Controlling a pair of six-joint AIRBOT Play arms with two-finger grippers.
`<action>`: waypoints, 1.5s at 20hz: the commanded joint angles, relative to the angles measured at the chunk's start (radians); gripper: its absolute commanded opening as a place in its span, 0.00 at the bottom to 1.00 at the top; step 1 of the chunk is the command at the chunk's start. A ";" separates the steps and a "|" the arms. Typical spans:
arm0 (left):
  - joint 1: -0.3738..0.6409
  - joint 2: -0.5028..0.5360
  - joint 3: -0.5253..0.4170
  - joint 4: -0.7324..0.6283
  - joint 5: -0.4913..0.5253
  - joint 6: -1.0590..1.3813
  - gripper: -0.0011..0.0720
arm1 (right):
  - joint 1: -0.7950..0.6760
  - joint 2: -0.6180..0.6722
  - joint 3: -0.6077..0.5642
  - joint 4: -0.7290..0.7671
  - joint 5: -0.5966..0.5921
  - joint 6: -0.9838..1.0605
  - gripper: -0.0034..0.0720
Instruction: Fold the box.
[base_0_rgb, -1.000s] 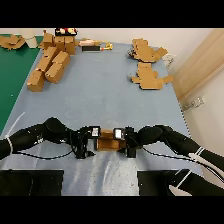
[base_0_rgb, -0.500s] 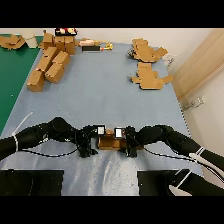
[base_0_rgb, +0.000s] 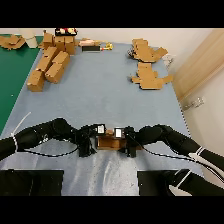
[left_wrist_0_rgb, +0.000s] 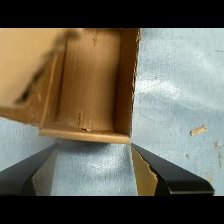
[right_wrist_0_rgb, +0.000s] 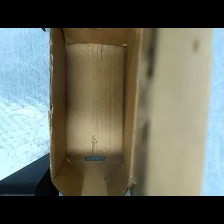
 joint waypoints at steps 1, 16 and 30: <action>0.001 0.003 0.000 0.072 0.018 -0.067 0.96 | 0.000 0.001 -0.001 0.001 -0.020 0.003 0.64; -0.002 0.024 0.010 0.045 -0.024 -0.127 0.96 | 0.003 0.001 -0.001 0.069 0.000 0.003 0.64; -0.008 0.006 0.005 0.042 -0.013 -0.023 0.96 | 0.094 0.001 -0.001 0.061 0.063 0.003 0.64</action>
